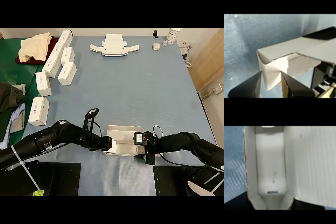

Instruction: Fold the box.

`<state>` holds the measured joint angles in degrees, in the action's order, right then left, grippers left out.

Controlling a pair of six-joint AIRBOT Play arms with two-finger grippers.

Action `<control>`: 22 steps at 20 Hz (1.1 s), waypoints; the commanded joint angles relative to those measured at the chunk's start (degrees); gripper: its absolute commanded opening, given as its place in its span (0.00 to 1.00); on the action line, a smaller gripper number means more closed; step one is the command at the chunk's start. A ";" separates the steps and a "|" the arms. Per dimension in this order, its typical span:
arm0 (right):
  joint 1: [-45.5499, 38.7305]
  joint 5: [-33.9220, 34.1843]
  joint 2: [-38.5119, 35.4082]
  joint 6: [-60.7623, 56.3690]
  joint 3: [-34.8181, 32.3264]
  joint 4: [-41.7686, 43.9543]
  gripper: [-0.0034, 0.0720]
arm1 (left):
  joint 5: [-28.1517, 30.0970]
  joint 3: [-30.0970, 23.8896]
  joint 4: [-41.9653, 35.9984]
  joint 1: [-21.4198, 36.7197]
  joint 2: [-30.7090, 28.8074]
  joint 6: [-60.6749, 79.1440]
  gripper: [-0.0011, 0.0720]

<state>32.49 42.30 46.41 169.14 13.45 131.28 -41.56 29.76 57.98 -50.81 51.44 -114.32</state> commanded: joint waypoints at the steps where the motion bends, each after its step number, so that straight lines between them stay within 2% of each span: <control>1: 0.02 0.00 -0.04 -0.02 0.04 0.02 0.72 | -3.39 5.01 13.11 -4.74 3.72 -18.08 0.49; 8: 0.02 0.00 -0.04 -0.02 0.04 0.02 0.72 | -18.43 18.01 24.76 -11.52 16.50 -29.44 0.49; 11: 0.02 0.00 -0.04 -0.02 0.04 0.02 0.72 | -23.32 22.43 27.21 -12.94 20.57 -31.80 0.49; 17: 0.02 0.00 -0.04 -0.02 0.04 0.02 0.72 | -25.03 24.87 27.96 -14.95 25.77 -32.76 0.49; 22: 0.02 0.00 -0.04 -0.02 0.04 0.02 0.72 | -25.29 26.01 29.99 -14.93 26.88 -34.03 0.47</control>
<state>32.49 42.30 46.41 169.14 13.45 131.28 -66.26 55.00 86.37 -65.54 77.49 -147.26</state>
